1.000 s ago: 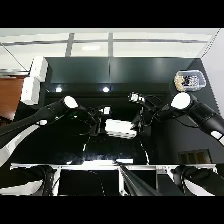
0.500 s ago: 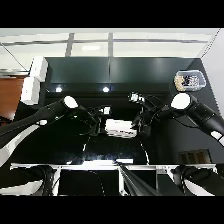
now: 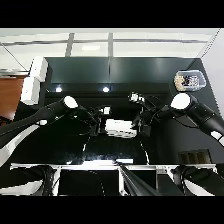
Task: Fold the box and place the chain.
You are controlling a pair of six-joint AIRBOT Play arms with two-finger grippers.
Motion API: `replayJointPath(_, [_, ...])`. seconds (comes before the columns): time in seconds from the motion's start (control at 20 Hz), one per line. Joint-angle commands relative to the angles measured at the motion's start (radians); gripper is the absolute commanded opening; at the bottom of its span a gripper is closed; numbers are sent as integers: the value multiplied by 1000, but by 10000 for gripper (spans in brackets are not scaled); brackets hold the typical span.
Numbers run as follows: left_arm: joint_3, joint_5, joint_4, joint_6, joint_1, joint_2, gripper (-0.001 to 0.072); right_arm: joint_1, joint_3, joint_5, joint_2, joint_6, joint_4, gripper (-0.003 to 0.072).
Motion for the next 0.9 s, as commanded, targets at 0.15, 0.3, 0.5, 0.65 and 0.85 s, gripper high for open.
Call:
replayJointPath(0.15, [0,0,0,0,0,-1,553,1,-38,15,-1,6,0,198])
replayJointPath(0.3, [0,0,0,0,0,-1,553,1,-38,14,-1,6,3,198])
replayJointPath(0.5, [0,0,0,1,0,-1,553,1,-50,-2,-2,6,-2,198])
replayJointPath(0.65, [0,0,0,0,0,-1,553,1,-54,-30,-1,12,1,198])
replayJointPath(0.85, [0,0,0,0,0,-1,553,-10,-40,13,15,44,82,199])
